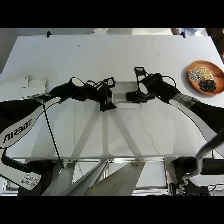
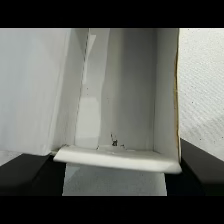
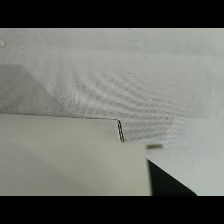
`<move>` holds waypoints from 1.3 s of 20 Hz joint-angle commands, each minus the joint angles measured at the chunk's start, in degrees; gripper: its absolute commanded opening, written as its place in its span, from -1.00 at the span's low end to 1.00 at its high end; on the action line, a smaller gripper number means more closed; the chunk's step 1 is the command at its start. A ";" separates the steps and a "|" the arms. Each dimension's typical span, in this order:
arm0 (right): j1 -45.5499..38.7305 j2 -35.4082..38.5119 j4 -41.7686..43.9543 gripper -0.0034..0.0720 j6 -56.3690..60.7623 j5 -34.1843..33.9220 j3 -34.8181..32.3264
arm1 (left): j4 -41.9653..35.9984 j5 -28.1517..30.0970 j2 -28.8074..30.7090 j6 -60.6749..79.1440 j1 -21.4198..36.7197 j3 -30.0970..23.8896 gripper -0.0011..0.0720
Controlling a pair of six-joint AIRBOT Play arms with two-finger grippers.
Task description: Fold the box and place the chain.
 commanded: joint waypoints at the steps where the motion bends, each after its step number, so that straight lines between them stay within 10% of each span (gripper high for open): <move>1: 0.00 -0.04 0.24 -0.55 2.10 0.17 0.04 | 0.02 0.00 0.00 0.04 0.02 0.00 -0.92; 4: 0.00 -0.04 0.22 -0.88 2.12 0.57 0.04 | 0.02 0.00 0.00 0.04 0.02 0.00 -0.92; 10: 0.00 -0.02 0.26 -0.88 2.05 0.50 0.04 | 0.02 0.02 0.00 0.04 0.02 0.00 -0.92; 13: 0.00 0.85 0.33 -0.07 0.85 0.87 0.04 | 0.02 0.00 0.00 0.04 0.02 0.00 -0.92; 26: -11.45 19.39 -1.86 -0.06 -19.52 8.13 0.04 | 0.02 0.02 0.00 0.04 0.02 0.00 -0.92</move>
